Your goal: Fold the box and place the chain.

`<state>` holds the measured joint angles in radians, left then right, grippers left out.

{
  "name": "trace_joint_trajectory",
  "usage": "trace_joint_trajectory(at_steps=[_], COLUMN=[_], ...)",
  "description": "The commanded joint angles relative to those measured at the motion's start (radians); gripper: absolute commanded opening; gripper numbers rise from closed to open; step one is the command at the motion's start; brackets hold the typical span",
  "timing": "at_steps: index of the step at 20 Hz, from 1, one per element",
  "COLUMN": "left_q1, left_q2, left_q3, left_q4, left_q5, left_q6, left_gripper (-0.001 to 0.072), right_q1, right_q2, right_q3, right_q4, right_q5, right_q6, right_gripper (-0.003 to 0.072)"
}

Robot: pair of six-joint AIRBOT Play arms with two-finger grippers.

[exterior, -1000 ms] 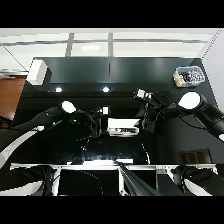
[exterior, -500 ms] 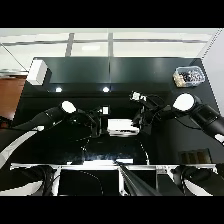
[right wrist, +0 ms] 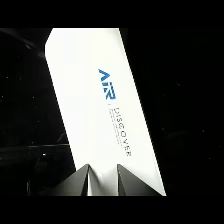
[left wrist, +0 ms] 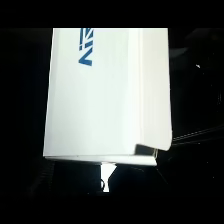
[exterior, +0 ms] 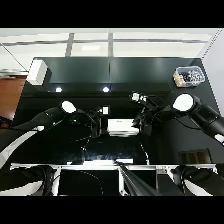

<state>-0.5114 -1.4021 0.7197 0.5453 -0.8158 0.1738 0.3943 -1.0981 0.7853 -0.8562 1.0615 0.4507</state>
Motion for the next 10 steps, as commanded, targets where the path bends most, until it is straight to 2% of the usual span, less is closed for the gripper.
trace_joint_trajectory(at_steps=[1,8,9,10], left_q1=[-0.001,-0.001,-0.001,-0.001], left_q2=[-0.001,-0.001,-0.001,-0.001], left_q3=[0.000,0.000,0.000,0.000], left_q4=[0.000,0.000,0.000,0.000], left_q5=[0.000,0.000,0.000,0.000], left_q6=[0.001,0.001,0.001,0.001], left_gripper=[0.0486,0.0486,0.0486,0.0486], right_q1=[0.001,0.001,0.001,0.001], right_q2=[-0.001,-0.003,-0.003,-0.003], right_q3=[-0.002,-0.002,-0.002,-0.002], right_q4=[-0.019,-0.020,-0.020,-0.019], right_q5=[-0.011,-0.011,-0.011,-0.011], right_q6=[0.013,0.013,0.013,0.013], right_gripper=[0.0198,0.0197,0.0122,0.0101])
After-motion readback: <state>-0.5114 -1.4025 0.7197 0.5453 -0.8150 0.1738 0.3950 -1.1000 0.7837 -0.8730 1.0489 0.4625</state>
